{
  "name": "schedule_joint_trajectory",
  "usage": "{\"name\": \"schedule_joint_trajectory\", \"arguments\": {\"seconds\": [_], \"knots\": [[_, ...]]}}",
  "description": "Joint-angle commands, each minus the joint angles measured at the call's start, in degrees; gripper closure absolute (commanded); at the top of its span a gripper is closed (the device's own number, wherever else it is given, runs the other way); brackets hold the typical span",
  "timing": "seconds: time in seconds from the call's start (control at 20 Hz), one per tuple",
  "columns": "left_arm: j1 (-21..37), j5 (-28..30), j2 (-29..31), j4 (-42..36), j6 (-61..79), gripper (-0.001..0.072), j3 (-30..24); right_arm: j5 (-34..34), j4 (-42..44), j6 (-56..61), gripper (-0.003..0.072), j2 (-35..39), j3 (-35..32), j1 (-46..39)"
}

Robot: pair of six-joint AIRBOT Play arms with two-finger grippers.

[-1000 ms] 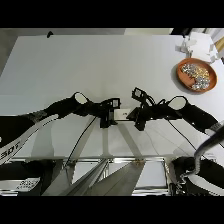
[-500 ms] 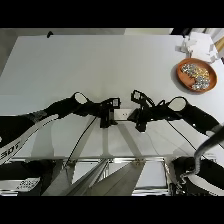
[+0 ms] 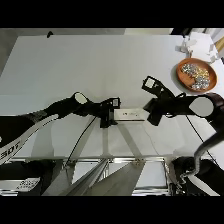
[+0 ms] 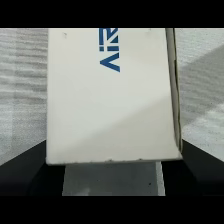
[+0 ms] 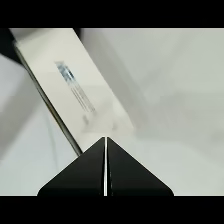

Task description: Fold the box and place the chain.

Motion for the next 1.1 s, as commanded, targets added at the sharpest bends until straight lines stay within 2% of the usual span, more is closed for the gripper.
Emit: {"name": "schedule_joint_trajectory", "arguments": {"seconds": [0.0, 0.05, 0.15, 0.3, 0.45, 0.55, 0.85, 0.95, 1.05], "knots": [[0.04, 0.02, 0.04, 0.07, 0.04, 0.0504, 0.00, 15.28, -22.69, 24.11, 0.0674, 1.99, 1.46, -3.50], [0.04, 0.04, 0.04, 0.09, 0.04, 0.0504, 0.00, 19.65, -23.08, 26.77, 0.0674, 1.11, 1.46, -7.56], [0.04, 0.02, 0.04, 0.07, 0.04, 0.0504, 0.00, 23.67, -21.44, 26.71, 0.0674, -0.52, 1.46, -17.03], [0.04, 0.00, 0.04, 0.07, 0.04, 0.0504, 0.00, 21.81, -19.30, 25.83, 0.0673, -2.01, 1.46, -30.75], [0.02, 0.39, 0.04, -0.50, 0.07, 0.0505, 0.00, 20.11, -13.05, 24.74, 0.0672, -2.67, 1.38, -40.85], [0.02, 0.22, 0.04, -0.76, 0.02, 0.0504, 0.00, 20.04, -11.34, 22.80, 0.0672, -2.69, 1.36, -43.63], [0.02, -0.09, 0.04, -0.79, 0.37, 0.0511, 0.00, 19.58, -8.83, 22.80, 0.0671, -2.69, 1.36, -43.91], [0.22, -0.09, 0.66, -0.37, -0.42, 0.0708, 0.02, 18.71, -7.19, 22.80, 0.0671, -2.69, 1.36, -43.91], [0.48, 0.15, 3.02, 0.02, -2.99, 0.0708, 0.02, 18.40, -6.56, 22.77, 0.0671, -2.69, 1.36, -43.91]]}}
